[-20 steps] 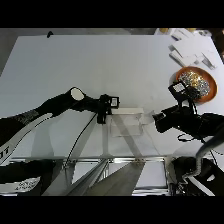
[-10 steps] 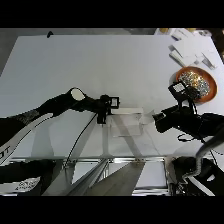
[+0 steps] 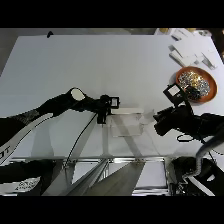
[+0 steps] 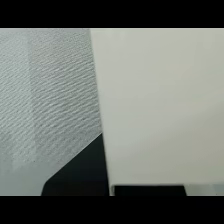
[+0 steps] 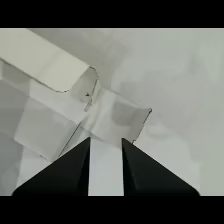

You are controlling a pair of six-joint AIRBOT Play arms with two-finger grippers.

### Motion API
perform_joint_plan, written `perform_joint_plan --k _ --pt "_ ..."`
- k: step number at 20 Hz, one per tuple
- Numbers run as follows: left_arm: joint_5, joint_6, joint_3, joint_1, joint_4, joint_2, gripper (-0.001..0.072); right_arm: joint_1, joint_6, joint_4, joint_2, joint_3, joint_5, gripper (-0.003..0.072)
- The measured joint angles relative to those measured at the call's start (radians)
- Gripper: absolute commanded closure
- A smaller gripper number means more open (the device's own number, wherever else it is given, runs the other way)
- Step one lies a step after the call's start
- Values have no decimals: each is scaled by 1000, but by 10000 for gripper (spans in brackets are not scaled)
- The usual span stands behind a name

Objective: Fold the box and place the chain.

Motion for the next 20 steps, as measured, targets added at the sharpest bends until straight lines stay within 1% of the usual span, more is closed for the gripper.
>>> perform_joint_plan --k 1,2,4,7,9,11,15,16,17,18,19,20 --pt "0 0 0 0 0 0 697 0 -45 17 0 0 1 611" --pt "0 0 0 0 0 0 697 0 -83 32 0 0 8 666" --pt "0 0 0 0 0 0 697 0 -162 54 0 0 56 666" --pt "0 0 0 0 0 0 697 0 -313 71 3 0 204 666" --pt "0 0 0 0 0 0 697 0 -402 84 28 -8 263 666" --pt "-1 0 0 0 0 0 697 -1 -456 104 69 -33 262 667" --pt "-4 0 0 0 0 0 697 0 -594 182 119 -121 182 659" --pt "-5 0 0 0 0 0 697 4 -650 206 123 -146 151 548" --pt "-5 0 0 0 0 0 697 10 -712 226 124 -168 123 316" --pt "-5 0 0 0 0 0 697 18 -790 241 123 -191 89 105" --pt "-6 0 0 0 0 0 697 26 -864 252 119 -210 52 70" --pt "-6 0 0 0 0 0 697 34 -927 260 111 -229 13 63"
